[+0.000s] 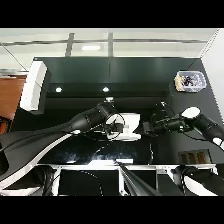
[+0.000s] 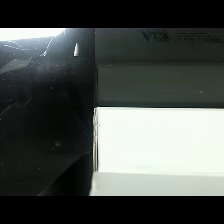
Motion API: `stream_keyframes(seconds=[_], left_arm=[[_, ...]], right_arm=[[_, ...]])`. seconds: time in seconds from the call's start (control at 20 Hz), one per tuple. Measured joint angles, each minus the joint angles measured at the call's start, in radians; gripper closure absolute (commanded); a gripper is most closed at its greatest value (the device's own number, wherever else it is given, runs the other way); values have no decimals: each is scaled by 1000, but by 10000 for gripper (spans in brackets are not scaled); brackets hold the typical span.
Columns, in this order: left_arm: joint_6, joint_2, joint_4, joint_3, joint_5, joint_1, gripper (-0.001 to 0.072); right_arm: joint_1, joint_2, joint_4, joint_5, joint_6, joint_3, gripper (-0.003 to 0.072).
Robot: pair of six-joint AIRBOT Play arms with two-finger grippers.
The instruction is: Fold the box and place the chain.
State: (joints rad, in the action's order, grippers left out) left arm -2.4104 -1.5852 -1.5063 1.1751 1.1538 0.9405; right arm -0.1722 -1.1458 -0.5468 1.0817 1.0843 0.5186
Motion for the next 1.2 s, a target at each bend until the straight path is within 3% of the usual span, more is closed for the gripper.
stream_keyframes(seconds=[0.3,0.7,0.8,0.9,1.0,1.2], left_arm=[[0,0,0,0,0,0,685],[0,0,0,0,0,0,685],[0,0,0,0,0,0,685],[0,0,0,0,0,0,685],[0,0,0,0,0,0,685],[0,0,0,0,0,0,685]], right_arm=[[-153,0,-207,-130,256,85,129],[-301,-3,-476,-174,551,163,132],[-346,-11,-562,-161,638,191,249],[-391,-28,-644,-132,735,227,250],[-426,-50,-698,-92,809,259,354],[-475,-80,-764,-52,920,295,374]])
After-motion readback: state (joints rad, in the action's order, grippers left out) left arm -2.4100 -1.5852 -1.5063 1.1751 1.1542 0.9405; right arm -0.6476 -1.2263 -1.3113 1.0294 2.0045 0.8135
